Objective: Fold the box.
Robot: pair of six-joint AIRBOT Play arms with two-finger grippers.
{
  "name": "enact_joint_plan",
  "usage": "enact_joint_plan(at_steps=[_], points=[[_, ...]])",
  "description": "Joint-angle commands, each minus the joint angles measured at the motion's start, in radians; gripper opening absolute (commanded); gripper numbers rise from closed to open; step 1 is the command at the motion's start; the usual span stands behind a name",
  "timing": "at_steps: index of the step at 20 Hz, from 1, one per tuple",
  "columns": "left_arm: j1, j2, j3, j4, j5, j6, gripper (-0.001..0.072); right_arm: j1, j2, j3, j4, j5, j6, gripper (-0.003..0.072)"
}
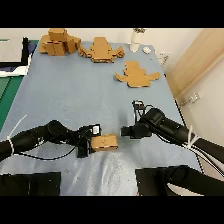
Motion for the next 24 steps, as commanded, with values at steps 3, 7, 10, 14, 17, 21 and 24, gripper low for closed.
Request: enact_joint_plan(at_steps=[3,7,10,14,17,21,24], points=[[0.002,0.009,0.022,0.013,0.042,-0.141,0.0510,-0.001,-0.036,0.003,0.021,-0.006,0.049,0.0005],[0.077,0.038,0.079,0.180,0.055,-0.422,0.0510,-0.001,-0.037,0.003,-0.025,-0.006,0.065,0.0005],[0.200,0.043,0.151,0.298,0.055,-0.602,0.0510,-0.001,-0.036,0.003,-0.047,-0.006,0.064,0.0005],[0.425,0.034,0.243,0.352,0.080,-0.673,0.0510,-0.001,-0.036,0.003,-0.047,-0.006,0.064,0.0005],[0.617,-0.029,0.320,0.372,0.142,-0.673,0.0510,-0.001,-0.036,0.003,-0.047,-0.006,0.064,0.0005],[0.829,-0.235,0.490,0.372,0.161,-0.695,0.0510,-0.001,-0.036,0.003,-0.047,0.007,0.064,0.0005],[0.901,-0.418,0.666,0.372,0.159,-0.731,0.0510,-0.001,-0.036,0.003,-0.047,0.042,0.064,0.0005]])
